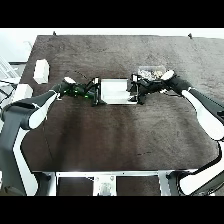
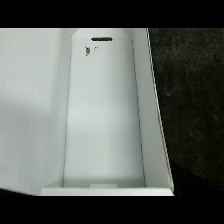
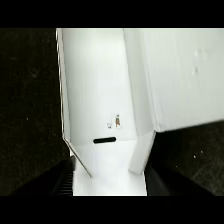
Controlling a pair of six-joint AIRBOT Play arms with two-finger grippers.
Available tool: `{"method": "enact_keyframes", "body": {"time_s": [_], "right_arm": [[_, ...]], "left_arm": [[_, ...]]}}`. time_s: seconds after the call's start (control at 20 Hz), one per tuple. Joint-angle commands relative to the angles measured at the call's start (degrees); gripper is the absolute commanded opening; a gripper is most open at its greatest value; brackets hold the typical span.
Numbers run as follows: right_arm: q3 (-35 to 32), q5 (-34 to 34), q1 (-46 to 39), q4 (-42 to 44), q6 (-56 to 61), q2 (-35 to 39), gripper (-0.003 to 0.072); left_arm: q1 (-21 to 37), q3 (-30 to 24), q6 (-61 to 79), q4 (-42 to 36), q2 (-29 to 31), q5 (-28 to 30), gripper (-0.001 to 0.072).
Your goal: Fold the box and place the chain.
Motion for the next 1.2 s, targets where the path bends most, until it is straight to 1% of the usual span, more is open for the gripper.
{"method": "enact_keyframes", "body": {"time_s": [0.0, 0.1, 0.15, 0.2, 0.45, 0.5, 0.6, 0.65, 0.75, 0.8, 0.85, 0.9, 0.95, 1.15], "right_arm": [[0.48, -0.02, 0.81, 0.17, -0.09, -0.79, 0.0372], [0.48, -0.61, 0.83, 2.34, -0.35, -0.83, 0.0342], [0.48, -0.63, 0.90, 4.46, -1.42, -0.83, 0.0279], [0.48, -0.66, 1.11, 6.62, -2.14, -0.83, 0.0252], [0.46, -1.33, 2.97, 9.29, -2.93, -1.99, 0.0254], [0.46, -1.55, 3.34, 9.46, -3.23, -2.45, 0.0264], [0.46, -2.62, 3.54, 9.51, -3.28, -3.19, 0.0312], [0.46, -2.67, 3.54, 9.49, -3.30, -3.34, 0.0362], [0.46, -3.50, 3.45, 9.14, -3.30, -3.34, 0.0423], [0.46, -3.89, 3.30, 8.98, -3.30, -3.34, 0.0506], [0.48, -4.02, 3.17, 8.98, -3.37, -3.32, 0.0529], [0.48, -4.07, 3.04, 8.98, -3.48, -3.32, 0.0589], [0.48, -3.78, 2.86, 8.98, -4.68, -3.30, 0.0621], [0.50, -3.48, 2.69, 6.32, -4.81, -3.23, 0.0618]], "left_arm": [[0.00, 0.00, 0.02, 0.00, -0.04, 0.00, 0.0472], [0.00, 0.00, 0.02, -0.02, -0.04, -0.04, 0.0472], [0.00, 0.00, 0.02, -0.02, -0.04, -0.02, 0.0472], [0.00, 0.00, 0.02, -0.02, -0.04, -0.02, 0.0472], [0.00, 0.00, 0.02, -0.04, -0.04, -0.17, 0.0472], [0.00, 0.00, 0.02, -0.04, -0.04, -0.15, 0.0472], [0.00, 0.00, 0.00, -0.04, -0.04, -0.17, 0.0472], [0.00, 0.00, 0.00, -0.04, -0.04, -0.17, 0.0472], [0.00, 0.00, 0.00, -0.04, -0.04, -0.20, 0.0472], [0.00, 0.00, 0.00, -0.04, -0.04, -0.20, 0.0472], [0.00, 0.00, 0.00, -0.04, -0.04, -0.20, 0.0472], [0.00, 0.00, 0.00, -0.04, -0.04, -0.20, 0.0472], [0.00, 0.00, 0.00, -0.04, -0.04, -0.20, 0.0472], [0.00, 0.00, 0.00, -0.04, -0.04, -0.17, 0.0472]]}}
